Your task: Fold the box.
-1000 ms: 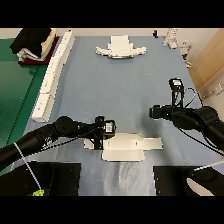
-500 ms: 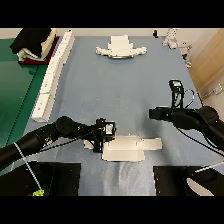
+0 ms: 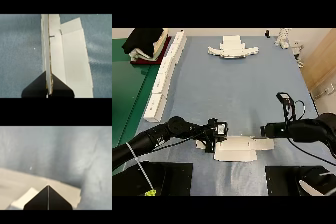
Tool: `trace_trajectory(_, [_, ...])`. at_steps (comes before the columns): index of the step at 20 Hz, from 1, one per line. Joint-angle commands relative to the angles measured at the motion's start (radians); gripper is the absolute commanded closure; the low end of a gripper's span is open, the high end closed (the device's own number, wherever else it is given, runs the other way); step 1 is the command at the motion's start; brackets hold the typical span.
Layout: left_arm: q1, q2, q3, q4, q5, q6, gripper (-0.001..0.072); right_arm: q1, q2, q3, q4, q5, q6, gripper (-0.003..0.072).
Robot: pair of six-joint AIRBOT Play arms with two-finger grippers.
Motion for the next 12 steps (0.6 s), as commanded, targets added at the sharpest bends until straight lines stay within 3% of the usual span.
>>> trace_trajectory(1, [0.000, 0.000, 0.000, 0.000, 0.000, 0.000, 0.0696, 0.152, 0.090, -0.004, 0.046, -0.220, 0.011, 0.0685])
trace_trajectory(3, [0.000, 0.000, 0.000, 0.001, 0.000, 0.000, 0.0696, 0.287, 0.144, -0.023, 0.064, -0.227, 0.010, 0.0685])
trace_trajectory(5, [0.000, 0.000, 0.000, 0.000, 0.000, 0.000, 0.0696, 0.458, 0.204, -0.072, 0.061, -0.153, -0.035, 0.0683])
trace_trajectory(6, [0.000, 0.000, 0.000, 0.000, 0.000, 0.000, 0.0696, 0.534, 0.224, -0.100, 0.061, -0.107, -0.093, 0.0648])
trace_trajectory(8, [0.000, 0.000, 0.000, 0.001, 0.000, 0.000, 0.0696, 0.661, 0.229, -0.159, 0.010, -0.004, -0.204, 0.0196])
trace_trajectory(9, [0.000, 0.000, 0.000, 0.000, 0.001, 0.000, 0.0696, 0.703, 0.213, -0.182, -0.048, 0.037, -0.228, 0.0155])
trace_trajectory(12, [0.000, 0.000, 0.000, 0.000, 0.000, 0.000, 0.0696, 0.765, 0.102, -0.201, -0.244, 0.135, -0.277, 0.0155])
